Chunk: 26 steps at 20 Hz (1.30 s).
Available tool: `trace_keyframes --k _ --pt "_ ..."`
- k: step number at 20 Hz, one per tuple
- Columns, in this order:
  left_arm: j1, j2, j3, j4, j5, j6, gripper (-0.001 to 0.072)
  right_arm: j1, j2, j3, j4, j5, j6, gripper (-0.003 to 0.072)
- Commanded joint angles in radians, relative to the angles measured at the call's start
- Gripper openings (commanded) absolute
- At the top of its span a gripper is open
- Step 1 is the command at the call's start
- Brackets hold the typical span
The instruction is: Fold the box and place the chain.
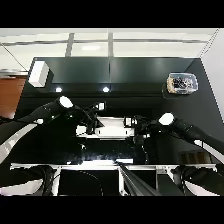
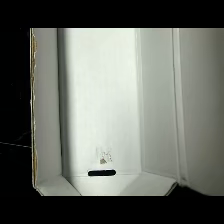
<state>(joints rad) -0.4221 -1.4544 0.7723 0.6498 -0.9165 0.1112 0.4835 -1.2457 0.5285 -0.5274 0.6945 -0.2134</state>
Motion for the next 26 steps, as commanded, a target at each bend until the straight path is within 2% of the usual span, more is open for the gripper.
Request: trace_keyframes --k 1,16,17,18,25,26 --pt "0.000 0.000 0.001 0.000 -0.001 0.000 0.0023 0.014 0.000 0.000 0.002 0.000 -0.005 0.0632" --pt "0.000 0.000 0.001 0.000 -0.001 0.000 0.0024 0.034 -0.001 0.000 0.001 -0.023 0.015 0.0629" --pt "0.000 0.000 0.001 0.000 -0.001 0.001 0.0024 0.034 -0.001 0.000 -0.001 -0.022 0.016 0.0580" --pt "0.000 0.000 0.001 -0.001 -0.001 0.001 0.0024 0.034 -0.001 0.000 -0.003 -0.022 0.022 0.0432" --pt "0.002 0.000 0.003 0.000 -0.009 -0.019 0.0031 0.034 -0.001 0.000 -0.005 -0.021 0.022 0.0431" --pt "0.002 0.001 0.007 0.024 -0.009 -0.022 0.0150 0.034 -0.001 0.000 -0.005 -0.021 0.022 0.0431"
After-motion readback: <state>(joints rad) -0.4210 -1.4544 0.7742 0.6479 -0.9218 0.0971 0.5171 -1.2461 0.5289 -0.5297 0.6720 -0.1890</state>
